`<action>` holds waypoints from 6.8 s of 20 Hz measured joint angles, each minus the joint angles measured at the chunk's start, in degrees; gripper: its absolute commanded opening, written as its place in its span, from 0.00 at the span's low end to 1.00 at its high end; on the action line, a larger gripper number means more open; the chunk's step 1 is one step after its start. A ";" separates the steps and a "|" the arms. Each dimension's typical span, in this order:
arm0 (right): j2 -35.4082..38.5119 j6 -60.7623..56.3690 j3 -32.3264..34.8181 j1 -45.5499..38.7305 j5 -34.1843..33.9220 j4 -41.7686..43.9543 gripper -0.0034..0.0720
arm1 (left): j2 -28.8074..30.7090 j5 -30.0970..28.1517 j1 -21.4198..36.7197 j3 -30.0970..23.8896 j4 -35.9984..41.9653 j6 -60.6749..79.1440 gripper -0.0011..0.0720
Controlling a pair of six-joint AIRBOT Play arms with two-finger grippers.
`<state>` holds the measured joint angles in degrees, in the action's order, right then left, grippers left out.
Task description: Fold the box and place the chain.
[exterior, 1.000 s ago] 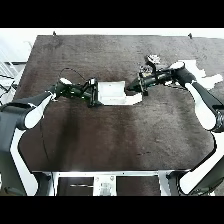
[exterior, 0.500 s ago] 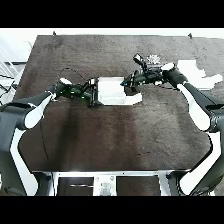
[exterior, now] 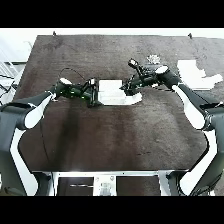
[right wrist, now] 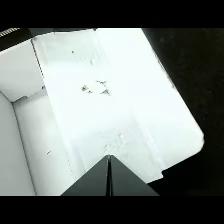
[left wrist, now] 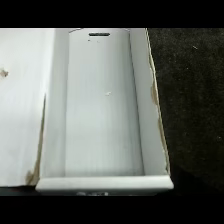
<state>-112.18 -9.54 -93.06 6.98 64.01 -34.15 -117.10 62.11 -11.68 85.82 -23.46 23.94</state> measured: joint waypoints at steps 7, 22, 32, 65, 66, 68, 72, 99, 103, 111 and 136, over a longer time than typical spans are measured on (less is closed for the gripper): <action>8.74 2.51 0.63 -2.27 5.73 -5.38 0.84 | 0.00 -0.02 0.00 0.00 0.00 0.07 0.47; 9.77 15.65 10.38 0.00 3.08 -15.54 0.60 | 0.00 -0.07 0.00 0.00 0.02 0.07 0.47; 8.11 17.84 10.67 2.82 -0.72 -9.35 0.31 | 0.00 -0.04 0.02 0.00 0.02 0.13 0.47; 18.58 -24.90 12.81 -14.10 3.08 -9.86 0.05 | 0.00 -0.07 0.02 0.00 0.00 0.09 0.47; 18.32 -27.56 13.60 -14.78 2.49 -9.79 0.05 | 0.00 -0.07 0.02 0.00 -0.02 0.09 0.47; 16.96 -32.11 15.04 -15.69 1.31 -9.88 0.05 | 0.00 -0.07 0.02 0.00 -0.02 0.07 0.47; 12.28 -37.46 16.31 -14.62 0.26 -9.14 0.05 | 0.00 -0.09 0.02 0.00 -0.04 0.07 0.47; 10.86 -50.03 15.23 -2.64 1.55 -1.25 0.74 | 0.00 -0.15 0.02 0.00 -0.07 0.07 0.47; 10.86 -52.50 15.23 -1.51 0.57 -1.25 0.74 | 0.00 -0.20 0.02 0.00 -0.07 0.07 0.47; 10.86 -57.29 13.31 1.51 -1.16 -5.25 0.74 | 0.00 -0.42 0.02 0.00 -0.07 0.07 0.47; 6.60 -84.59 -3.19 12.11 4.02 -41.38 0.73 | 0.00 -0.28 0.02 0.00 -0.04 0.07 0.47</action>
<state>-105.58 -94.13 -96.25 19.09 68.03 -75.53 -117.10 61.82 -11.66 85.82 -23.51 24.01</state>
